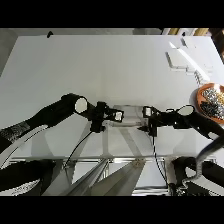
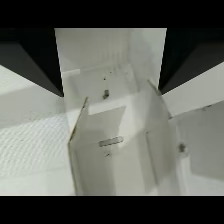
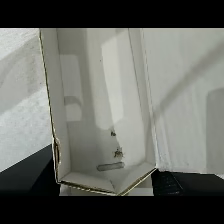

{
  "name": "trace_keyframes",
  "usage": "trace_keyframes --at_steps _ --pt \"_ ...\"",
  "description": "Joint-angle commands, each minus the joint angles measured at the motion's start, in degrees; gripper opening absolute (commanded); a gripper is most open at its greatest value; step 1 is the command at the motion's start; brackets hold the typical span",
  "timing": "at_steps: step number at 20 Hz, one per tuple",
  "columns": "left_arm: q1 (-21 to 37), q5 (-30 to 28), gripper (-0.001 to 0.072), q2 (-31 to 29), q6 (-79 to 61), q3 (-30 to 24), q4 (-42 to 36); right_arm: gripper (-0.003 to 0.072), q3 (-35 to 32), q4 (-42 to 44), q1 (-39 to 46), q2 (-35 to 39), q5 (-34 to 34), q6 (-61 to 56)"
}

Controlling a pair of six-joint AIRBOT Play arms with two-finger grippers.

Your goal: Fold the box and place the chain.

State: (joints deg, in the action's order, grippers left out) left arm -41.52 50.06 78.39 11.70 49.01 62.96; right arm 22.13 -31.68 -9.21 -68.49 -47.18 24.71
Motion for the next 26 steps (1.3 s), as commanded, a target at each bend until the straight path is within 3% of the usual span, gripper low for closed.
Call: trace_keyframes --at_steps 1,10,12,14,16,18,24,26 --pt "-0.74 1.44 0.0628 0.59 -0.07 -0.02 -1.79 0.0399 0.00 0.00 0.00 0.04 0.00 0.00" --pt "-1.49 -0.28 0.0612 1.14 0.72 -0.02 -4.24 0.0399 0.00 0.00 0.00 0.04 -0.02 0.00" --pt "-1.42 -0.81 0.0468 1.11 3.63 -0.02 -4.22 0.0399 0.00 0.00 0.00 0.04 -0.02 0.00" --pt "-1.38 -0.81 0.0384 1.14 4.13 -0.02 -4.20 0.0399 0.00 0.00 0.00 0.04 -0.02 -0.02" --pt "-1.38 -1.33 0.0380 1.14 4.13 -0.02 -4.20 0.0399 0.00 0.00 0.00 0.04 -0.02 -0.02" --pt "-1.42 -2.89 0.0311 1.14 4.11 -0.02 -4.22 0.0399 0.00 0.00 0.00 0.04 -0.02 0.00" --pt "-1.51 -5.33 0.0307 1.70 4.09 -0.02 -4.22 0.0399 0.00 0.00 0.00 0.04 -0.02 0.00" --pt "-1.73 -5.38 0.0235 1.97 3.93 -0.02 -4.22 0.0399 0.00 0.00 0.00 0.04 -0.02 0.00"
